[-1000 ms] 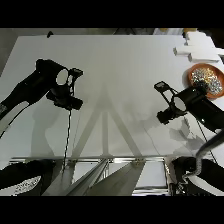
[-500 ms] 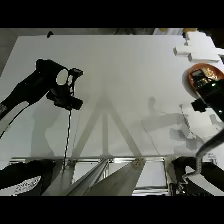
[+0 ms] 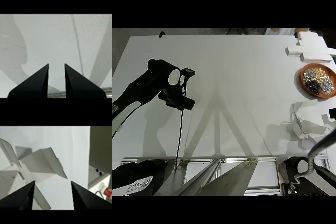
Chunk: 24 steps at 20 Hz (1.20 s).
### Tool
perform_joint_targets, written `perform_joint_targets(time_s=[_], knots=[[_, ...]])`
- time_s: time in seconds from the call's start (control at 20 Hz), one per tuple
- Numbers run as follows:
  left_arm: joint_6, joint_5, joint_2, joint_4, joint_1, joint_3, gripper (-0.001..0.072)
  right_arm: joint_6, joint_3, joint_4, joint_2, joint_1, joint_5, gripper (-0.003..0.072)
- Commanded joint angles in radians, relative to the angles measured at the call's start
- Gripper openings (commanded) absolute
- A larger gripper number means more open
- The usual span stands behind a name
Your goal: Fold the box and place the chain.
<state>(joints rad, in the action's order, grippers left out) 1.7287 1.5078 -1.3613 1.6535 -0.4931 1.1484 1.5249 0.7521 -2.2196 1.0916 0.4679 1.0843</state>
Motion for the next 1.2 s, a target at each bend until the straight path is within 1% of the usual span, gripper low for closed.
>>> perform_joint_targets(time_s=[0.0,0.1,0.2,0.3,0.4,0.5,0.6,0.7,0.8,1.0,1.15], knots=[[0.000,0.000,0.000,0.000,-0.001,0.000,0.0221,-0.087,0.001,0.099,0.040,0.090,-0.068,0.0457],[0.000,0.000,0.001,0.000,-0.001,0.000,0.0221,-0.087,0.001,0.098,0.077,0.110,-0.082,0.0455],[0.000,0.000,0.001,0.000,-0.001,0.000,0.0221,-0.087,0.002,0.081,0.113,0.115,-0.107,0.0388],[0.000,0.000,0.001,0.000,-0.001,0.000,0.0221,-0.081,0.004,0.049,0.145,0.115,-0.130,0.0379],[0.000,0.000,0.000,0.000,-0.001,0.000,0.0221,-0.079,0.020,0.028,0.150,0.115,-0.125,0.0381],[0.000,0.000,0.001,0.000,-0.001,0.000,0.0221,-0.095,0.052,0.030,0.130,0.099,-0.124,0.0383],[0.000,0.000,0.000,0.000,-0.001,0.000,0.0221,-0.094,0.097,0.037,0.122,0.074,-0.122,0.0404],[0.000,0.000,0.001,0.000,-0.001,0.000,0.0221,-0.095,0.117,0.052,0.122,0.068,-0.131,0.0404],[0.000,0.000,0.001,0.000,-0.001,0.000,0.0221,-0.115,0.117,0.052,0.142,0.086,-0.106,0.0404],[0.000,0.000,0.001,0.000,-0.001,0.000,0.0221,-0.182,0.117,0.079,0.208,0.101,-0.007,0.0403],[0.000,0.000,0.001,0.000,-0.001,0.000,0.0221,-0.188,0.117,0.074,0.225,0.106,0.010,0.0391]])
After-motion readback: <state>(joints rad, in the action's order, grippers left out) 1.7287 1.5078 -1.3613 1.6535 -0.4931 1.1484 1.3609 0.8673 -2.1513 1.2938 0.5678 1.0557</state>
